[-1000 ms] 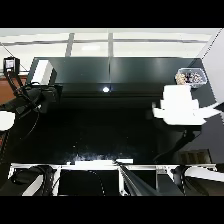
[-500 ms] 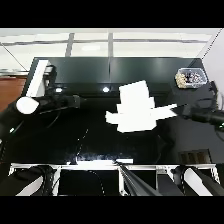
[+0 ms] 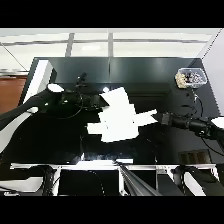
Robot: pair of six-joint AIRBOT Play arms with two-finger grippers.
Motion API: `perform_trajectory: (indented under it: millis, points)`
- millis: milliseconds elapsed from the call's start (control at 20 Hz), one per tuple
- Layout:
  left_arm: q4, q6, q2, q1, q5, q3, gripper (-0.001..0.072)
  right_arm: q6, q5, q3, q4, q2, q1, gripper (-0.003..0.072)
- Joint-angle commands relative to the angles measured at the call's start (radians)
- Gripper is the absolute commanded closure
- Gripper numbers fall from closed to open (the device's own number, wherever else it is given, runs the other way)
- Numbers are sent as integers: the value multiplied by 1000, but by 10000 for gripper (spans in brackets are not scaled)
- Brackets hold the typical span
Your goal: Fold the box and place the chain.
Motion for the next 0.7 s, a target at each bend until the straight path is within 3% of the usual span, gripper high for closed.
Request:
perform_trajectory:
  millis: [0,300,500,650]
  points:
    - [-47,30,-126,-9,-146,62,2,10,-11,-4,5,5,29,673]
    - [-47,113,-150,36,-228,65,1,10,-10,-4,5,5,29,673]
    - [-50,349,-169,35,-417,65,42,10,-11,-4,4,4,29,673]
    - [-51,436,-191,29,-439,66,272,10,-10,-4,4,4,29,673]
